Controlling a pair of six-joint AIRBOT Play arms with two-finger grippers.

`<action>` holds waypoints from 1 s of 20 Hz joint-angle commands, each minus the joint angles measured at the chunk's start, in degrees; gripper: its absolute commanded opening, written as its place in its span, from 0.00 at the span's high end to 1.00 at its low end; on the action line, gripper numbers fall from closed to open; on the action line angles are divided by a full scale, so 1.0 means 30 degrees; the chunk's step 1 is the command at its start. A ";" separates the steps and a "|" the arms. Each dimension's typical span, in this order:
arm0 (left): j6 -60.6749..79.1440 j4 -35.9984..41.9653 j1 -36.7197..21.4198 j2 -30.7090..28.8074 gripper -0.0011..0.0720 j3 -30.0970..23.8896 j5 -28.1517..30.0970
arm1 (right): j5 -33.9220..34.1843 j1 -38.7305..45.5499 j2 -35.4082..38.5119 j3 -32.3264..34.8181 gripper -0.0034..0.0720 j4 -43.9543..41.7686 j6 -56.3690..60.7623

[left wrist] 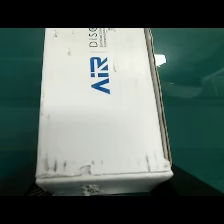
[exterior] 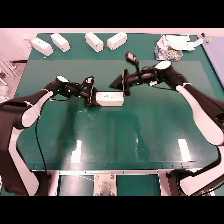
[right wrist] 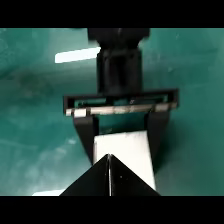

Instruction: Fold the box and place the chain.

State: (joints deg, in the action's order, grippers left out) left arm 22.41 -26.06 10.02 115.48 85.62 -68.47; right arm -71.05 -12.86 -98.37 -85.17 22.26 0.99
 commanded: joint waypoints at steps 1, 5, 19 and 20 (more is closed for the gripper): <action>0.0029 0.0000 0.0015 -0.0015 0.25 0.0007 0.0029 | 0.0758 0.0299 0.2025 -0.0313 0.95 0.0721 0.2514; 0.0029 0.0000 0.0015 -0.0015 0.25 0.0007 -0.0015 | 0.2361 0.1632 0.4860 0.1734 0.95 0.2674 0.5690; -0.2244 0.1792 -0.0678 -0.1472 0.97 0.0000 0.2834 | 0.5391 0.5697 1.0469 1.1009 0.95 0.3789 0.6688; -0.3300 0.1807 -0.1035 -0.1931 0.97 0.0007 0.3322 | 0.5515 0.5785 1.0630 1.1009 0.95 0.3774 0.6696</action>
State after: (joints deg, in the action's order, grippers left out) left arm 18.87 -21.41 8.60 112.29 85.65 -63.26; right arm -56.05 3.29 -68.34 -53.52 33.45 20.86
